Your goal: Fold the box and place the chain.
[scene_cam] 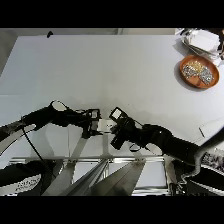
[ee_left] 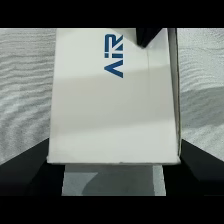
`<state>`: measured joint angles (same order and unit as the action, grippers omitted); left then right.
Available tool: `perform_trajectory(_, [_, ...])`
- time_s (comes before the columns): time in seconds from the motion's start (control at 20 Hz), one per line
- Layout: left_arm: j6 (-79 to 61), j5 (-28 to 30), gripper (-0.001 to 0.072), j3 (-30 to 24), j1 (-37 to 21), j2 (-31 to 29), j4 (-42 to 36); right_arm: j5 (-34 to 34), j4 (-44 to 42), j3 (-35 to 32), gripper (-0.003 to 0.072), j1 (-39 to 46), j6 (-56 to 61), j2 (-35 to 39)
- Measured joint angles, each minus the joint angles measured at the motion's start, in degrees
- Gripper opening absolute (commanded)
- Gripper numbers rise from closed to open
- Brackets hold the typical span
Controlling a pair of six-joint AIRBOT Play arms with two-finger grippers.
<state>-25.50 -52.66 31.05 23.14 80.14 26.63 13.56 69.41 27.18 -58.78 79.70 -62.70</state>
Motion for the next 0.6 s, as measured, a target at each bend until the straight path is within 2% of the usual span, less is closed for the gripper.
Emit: perform_trajectory(0.6, [0.0, 0.1, 0.0273, 0.0, 0.0, 0.0, -0.1, -1.7, 0.2, -1.1, 0.0009, 0.0, 0.0, 0.4])
